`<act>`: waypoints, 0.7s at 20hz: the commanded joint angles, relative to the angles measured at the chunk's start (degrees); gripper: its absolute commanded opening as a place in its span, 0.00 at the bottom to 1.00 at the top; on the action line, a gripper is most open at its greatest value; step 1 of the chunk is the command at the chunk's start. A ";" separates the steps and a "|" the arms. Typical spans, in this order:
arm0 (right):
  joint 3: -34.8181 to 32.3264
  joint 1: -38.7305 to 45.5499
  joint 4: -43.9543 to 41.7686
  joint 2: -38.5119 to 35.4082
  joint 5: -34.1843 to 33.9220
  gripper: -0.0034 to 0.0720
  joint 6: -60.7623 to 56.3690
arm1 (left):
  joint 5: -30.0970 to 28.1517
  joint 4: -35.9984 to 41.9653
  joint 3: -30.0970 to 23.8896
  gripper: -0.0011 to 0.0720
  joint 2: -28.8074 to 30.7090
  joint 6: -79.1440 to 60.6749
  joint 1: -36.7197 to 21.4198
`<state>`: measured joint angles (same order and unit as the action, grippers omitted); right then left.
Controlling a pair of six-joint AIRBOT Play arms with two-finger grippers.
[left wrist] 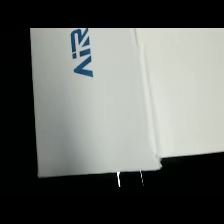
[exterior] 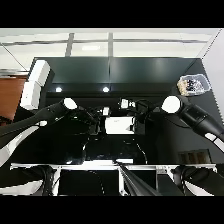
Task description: Fold the box and place the chain.
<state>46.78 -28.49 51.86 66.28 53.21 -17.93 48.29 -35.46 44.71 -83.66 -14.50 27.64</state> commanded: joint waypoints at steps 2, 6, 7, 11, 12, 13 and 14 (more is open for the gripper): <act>-3.74 0.15 -3.82 -0.35 -4.39 1.00 5.18 | -0.02 0.00 0.04 0.42 -0.04 -0.02 0.00; -3.72 0.15 -3.58 -0.35 -4.42 1.00 9.53 | -0.02 0.00 0.04 0.42 -0.04 -0.02 0.00; -3.72 0.15 -3.61 -0.37 -4.39 1.00 9.99 | -0.02 0.00 0.04 0.42 -0.04 -0.02 0.00; -3.72 0.13 -3.91 -0.39 -3.96 1.00 10.71 | -0.02 0.00 0.04 0.42 -0.04 -0.02 0.00; -3.72 -0.07 -4.31 -0.42 -3.67 1.00 10.80 | -0.02 0.00 0.04 0.42 -0.04 -0.02 0.00; -3.72 -0.55 -4.28 -0.42 -3.39 1.00 10.80 | -0.02 0.00 0.04 0.42 -0.04 -0.02 0.00; -3.72 -1.14 -4.26 -0.42 -3.32 1.00 10.80 | -0.02 0.00 0.04 0.42 -0.04 -0.02 0.00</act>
<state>43.09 -28.80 47.99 65.91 49.36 -7.84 48.27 -35.46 44.71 -83.66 -14.52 27.64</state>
